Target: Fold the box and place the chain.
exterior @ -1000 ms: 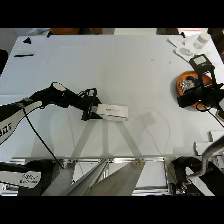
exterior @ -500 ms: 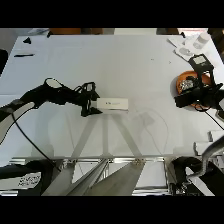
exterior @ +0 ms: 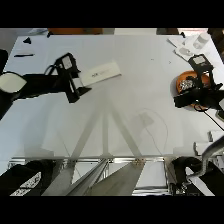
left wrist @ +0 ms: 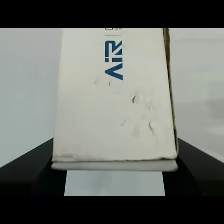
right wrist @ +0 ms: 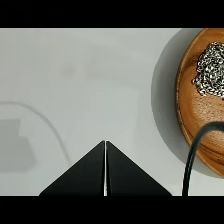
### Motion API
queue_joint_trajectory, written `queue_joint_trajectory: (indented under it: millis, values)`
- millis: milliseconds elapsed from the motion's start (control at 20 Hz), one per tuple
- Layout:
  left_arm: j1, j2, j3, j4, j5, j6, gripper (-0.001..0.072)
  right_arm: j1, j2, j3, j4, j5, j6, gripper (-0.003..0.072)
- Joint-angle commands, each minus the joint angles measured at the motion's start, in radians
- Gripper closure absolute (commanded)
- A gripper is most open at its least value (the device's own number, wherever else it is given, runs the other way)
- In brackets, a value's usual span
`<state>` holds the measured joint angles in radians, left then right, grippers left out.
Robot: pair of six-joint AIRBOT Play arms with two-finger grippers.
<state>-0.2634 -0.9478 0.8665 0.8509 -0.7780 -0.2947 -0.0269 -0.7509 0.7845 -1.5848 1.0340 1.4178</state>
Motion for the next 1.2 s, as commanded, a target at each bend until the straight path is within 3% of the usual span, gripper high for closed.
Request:
queue_joint_trajectory:
  millis: [0,100,200,500,700,800,950,1150]
  values:
    - [0.005,0.151,0.001,0.422,0.093,-0.517,0.0705,0.0,0.001,0.001,0.063,0.002,0.0,0.0676]
    - [0.029,0.186,0.001,0.6,0.083,-0.839,0.0702,0.0,0.001,0.001,0.084,0.002,0.0,0.0676]
    - [0.079,0.195,0.001,0.685,0.057,-1.014,0.0703,0.0,0.001,0.001,0.096,0.002,0.0,0.0676]
    - [0.247,0.146,0.001,0.67,0.02,-1.041,0.0702,0.0,0.001,0.001,0.1,-0.003,0.0,0.0676]
    - [0.282,0.001,0.001,0.668,0.03,-1.038,0.0702,0.0,0.001,0.001,0.1,-0.003,0.0,0.0676]
    - [0.282,-0.102,0.001,0.665,0.085,-1.042,0.0691,0.0,0.001,0.001,0.1,-0.003,0.0,0.0676]
    - [0.282,-0.246,0.001,0.595,0.201,-1.047,0.0556,0.0,0.001,0.001,0.1,-0.003,0.0,0.0676]
    - [0.282,-0.398,0.001,0.578,0.365,-1.146,0.0556,0.0,0.001,0.001,0.1,-0.003,0.0,0.0676]
